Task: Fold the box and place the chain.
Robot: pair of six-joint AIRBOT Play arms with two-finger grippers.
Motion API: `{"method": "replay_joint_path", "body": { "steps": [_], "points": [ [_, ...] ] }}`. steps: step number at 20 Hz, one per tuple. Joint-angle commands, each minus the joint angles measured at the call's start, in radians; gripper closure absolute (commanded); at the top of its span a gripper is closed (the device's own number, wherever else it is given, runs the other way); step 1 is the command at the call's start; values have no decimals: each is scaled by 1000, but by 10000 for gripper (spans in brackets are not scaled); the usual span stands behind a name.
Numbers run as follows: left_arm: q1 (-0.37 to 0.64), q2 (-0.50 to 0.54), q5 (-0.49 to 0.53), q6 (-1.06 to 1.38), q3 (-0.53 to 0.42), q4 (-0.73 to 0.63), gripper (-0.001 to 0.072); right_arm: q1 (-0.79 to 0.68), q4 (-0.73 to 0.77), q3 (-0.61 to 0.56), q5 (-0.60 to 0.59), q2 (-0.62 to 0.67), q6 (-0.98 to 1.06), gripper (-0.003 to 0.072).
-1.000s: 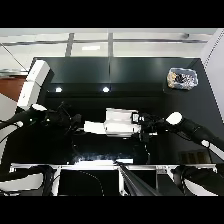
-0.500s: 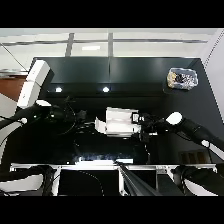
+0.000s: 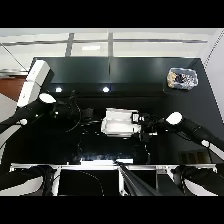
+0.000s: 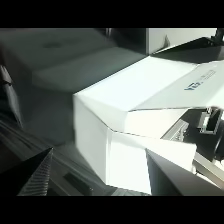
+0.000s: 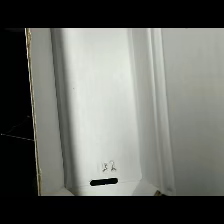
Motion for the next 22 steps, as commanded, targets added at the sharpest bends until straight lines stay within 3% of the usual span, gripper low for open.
{"method": "replay_joint_path", "body": {
  "steps": [1,4,8,18,22],
  "points": [
    [-84,37,107,-107,4,65,33,0,0,0,0,0,0,217],
    [-155,53,156,-206,4,156,33,0,0,0,-1,0,0,218],
    [-233,53,238,-254,4,169,33,0,0,0,-3,0,0,218],
    [-324,52,307,-496,17,374,34,0,0,0,-3,0,0,218],
    [-402,50,318,-753,74,600,35,0,0,0,-4,0,0,218]
  ]
}}
